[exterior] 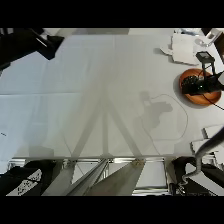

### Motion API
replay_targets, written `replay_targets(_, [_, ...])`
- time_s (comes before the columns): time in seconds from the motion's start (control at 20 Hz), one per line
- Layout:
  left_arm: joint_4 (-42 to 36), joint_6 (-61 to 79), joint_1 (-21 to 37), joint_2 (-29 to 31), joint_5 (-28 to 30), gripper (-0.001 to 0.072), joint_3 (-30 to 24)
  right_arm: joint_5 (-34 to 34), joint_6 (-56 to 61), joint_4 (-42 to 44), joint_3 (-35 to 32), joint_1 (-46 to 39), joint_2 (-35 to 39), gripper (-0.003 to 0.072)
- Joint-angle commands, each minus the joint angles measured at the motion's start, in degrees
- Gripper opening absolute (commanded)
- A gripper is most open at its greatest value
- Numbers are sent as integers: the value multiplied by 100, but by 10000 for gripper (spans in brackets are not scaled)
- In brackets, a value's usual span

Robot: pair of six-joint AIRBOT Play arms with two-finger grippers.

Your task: Fold the box and place the chain.

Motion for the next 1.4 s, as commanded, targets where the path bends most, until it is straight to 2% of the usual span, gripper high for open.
replay_targets(0.0, [1679, -2151, 566, 37, 295, 10, 7, 2, 0, 4, 7, -2, 7, 12])
replay_targets(0.15, [2175, -3088, 942, -181, 116, 10, 7, 2, 0, 4, 7, -2, 7, 12])
replay_targets(0.3, [2229, -3169, 1119, -627, -319, 10, 7, 2, 0, 4, 7, -2, 4, 12])
replay_targets(0.45, [2308, -3169, 1145, -1272, -479, 10, 7, 2, 0, 4, 7, -2, 7, 12])
replay_targets(0.75, [2312, -3335, 1145, -2651, -205, 11, 7, 2, 0, 4, 7, -2, 7, 12])
replay_targets(0.9, [2315, -3530, 1145, -3034, 157, 27, 7, 2, 0, 4, 7, -2, 7, 12])
replay_targets(0.95, [2323, -3528, 1145, -3082, 260, 156, 7, 2, 0, 4, 7, -2, 7, 12])
replay_targets(1.0, [2365, -3526, 1145, -3097, 317, 376, 7, 2, 0, 4, 7, -2, 7, 12])
replay_targets(1.05, [2398, -3526, 1145, -3091, 341, 450, 7, 2, 0, 4, 7, -2, 4, 12])
replay_targets(1.2, [2542, -3528, 1147, -3088, 203, 461, 7, 2, 0, 4, 7, -2, 7, 12])
replay_targets(1.35, [2594, -3530, 1145, -3086, -118, 651, 7, 2, 0, 4, 7, -2, 7, 12])
